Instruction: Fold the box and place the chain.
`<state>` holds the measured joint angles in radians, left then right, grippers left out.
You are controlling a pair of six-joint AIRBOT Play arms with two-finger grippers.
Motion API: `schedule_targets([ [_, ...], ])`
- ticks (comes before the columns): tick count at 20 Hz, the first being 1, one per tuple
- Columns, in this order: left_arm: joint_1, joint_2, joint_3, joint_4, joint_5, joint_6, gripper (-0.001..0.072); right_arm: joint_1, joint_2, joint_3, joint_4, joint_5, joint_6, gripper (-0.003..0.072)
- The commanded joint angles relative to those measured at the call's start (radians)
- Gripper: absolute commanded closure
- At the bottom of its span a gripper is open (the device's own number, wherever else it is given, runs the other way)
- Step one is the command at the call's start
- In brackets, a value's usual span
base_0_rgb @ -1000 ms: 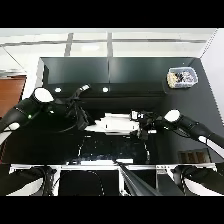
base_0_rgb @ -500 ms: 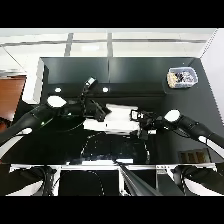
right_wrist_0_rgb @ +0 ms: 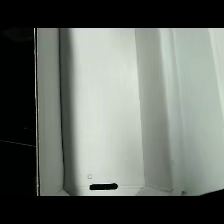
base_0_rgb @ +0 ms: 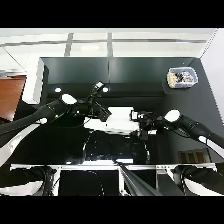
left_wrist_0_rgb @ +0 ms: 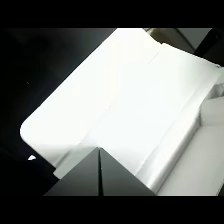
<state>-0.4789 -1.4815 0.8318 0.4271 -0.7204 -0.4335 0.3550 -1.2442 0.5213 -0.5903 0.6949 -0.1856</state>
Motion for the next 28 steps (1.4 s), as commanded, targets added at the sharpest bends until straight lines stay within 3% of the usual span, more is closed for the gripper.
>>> schedule_targets([
  [1,0.006,-0.011,0.015,0.029,-0.038,-0.015,0.0686,0.0,0.0,0.0,0.002,-0.002,0.002,0.0678],
  [6,0.096,0.137,0.122,0.15,-0.139,-0.025,0.0686,0.0,0.0,0.0,0.002,-0.002,0.002,0.0678],
  [9,0.162,0.283,0.11,0.202,-0.25,-0.092,0.0686,0.001,0.0,0.0,0.002,-0.002,0.002,0.0678],
  [11,0.183,0.358,0.028,0.193,-0.313,-0.084,0.0686,0.001,0.0,0.0,0.002,-0.002,0.002,0.0678],
  [13,0.183,0.402,-0.1,0.187,-0.315,0.032,0.0683,0.0,0.0,0.0,0.002,-0.003,0.002,0.0678],
  [17,0.181,0.399,-0.245,0.269,-0.32,0.485,0.0678,0.0,0.0,0.0,0.002,-0.002,0.002,0.0678],
  [18,0.18,0.397,-0.254,0.291,-0.3,0.585,0.0534,0.001,0.0,0.0,0.002,-0.002,0.002,0.0679],
  [19,0.18,0.396,-0.26,0.294,-0.257,0.673,0.0167,0.0,0.0,0.0,0.002,-0.002,0.002,0.0678],
  [20,0.178,0.393,-0.258,0.291,-0.203,0.714,-0.0005,0.001,0.0,0.0,0.002,-0.002,0.002,0.0678],
  [23,0.145,0.341,-0.252,0.267,-0.077,0.724,-0.0004,0.001,0.0,0.0,0.002,-0.002,0.002,0.0678],
  [28,0.051,0.22,-0.22,0.177,-0.052,0.744,0.0018,0.0,0.0,0.0,0.002,-0.002,0.002,0.0678],
])
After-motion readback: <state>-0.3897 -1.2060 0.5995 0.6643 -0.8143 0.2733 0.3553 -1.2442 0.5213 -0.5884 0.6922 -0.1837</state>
